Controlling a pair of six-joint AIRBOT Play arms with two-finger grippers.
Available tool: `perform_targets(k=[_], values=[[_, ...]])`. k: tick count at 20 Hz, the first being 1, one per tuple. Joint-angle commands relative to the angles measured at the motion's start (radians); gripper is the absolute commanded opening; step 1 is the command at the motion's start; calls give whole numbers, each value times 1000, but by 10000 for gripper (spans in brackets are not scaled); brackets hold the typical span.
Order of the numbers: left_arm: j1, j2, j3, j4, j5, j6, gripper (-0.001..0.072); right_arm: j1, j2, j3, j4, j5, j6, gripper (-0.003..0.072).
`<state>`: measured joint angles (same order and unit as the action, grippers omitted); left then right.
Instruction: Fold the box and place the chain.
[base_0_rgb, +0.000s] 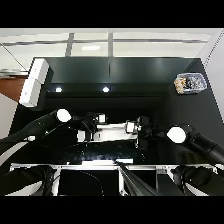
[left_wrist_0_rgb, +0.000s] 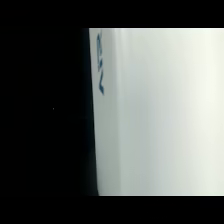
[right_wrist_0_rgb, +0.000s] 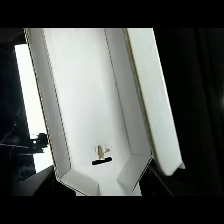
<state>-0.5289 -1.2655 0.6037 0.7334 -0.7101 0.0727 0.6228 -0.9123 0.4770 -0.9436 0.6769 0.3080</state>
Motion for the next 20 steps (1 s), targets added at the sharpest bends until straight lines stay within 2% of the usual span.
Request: perform_targets(k=[1,3,8,13,20], values=[[-1,0,-1,0,0,2,30,-8,-12,3,55,-26,-18,656],[-1,0,-1,0,0,2,30,-11,-34,3,74,-74,-19,656],[-1,0,-1,0,0,2,30,-37,-108,3,286,-50,-221,656],[-1,0,-1,0,0,2,30,-86,-150,-9,312,103,-357,656],[-2,0,-1,0,0,2,31,-85,-234,-18,423,37,-569,655]])
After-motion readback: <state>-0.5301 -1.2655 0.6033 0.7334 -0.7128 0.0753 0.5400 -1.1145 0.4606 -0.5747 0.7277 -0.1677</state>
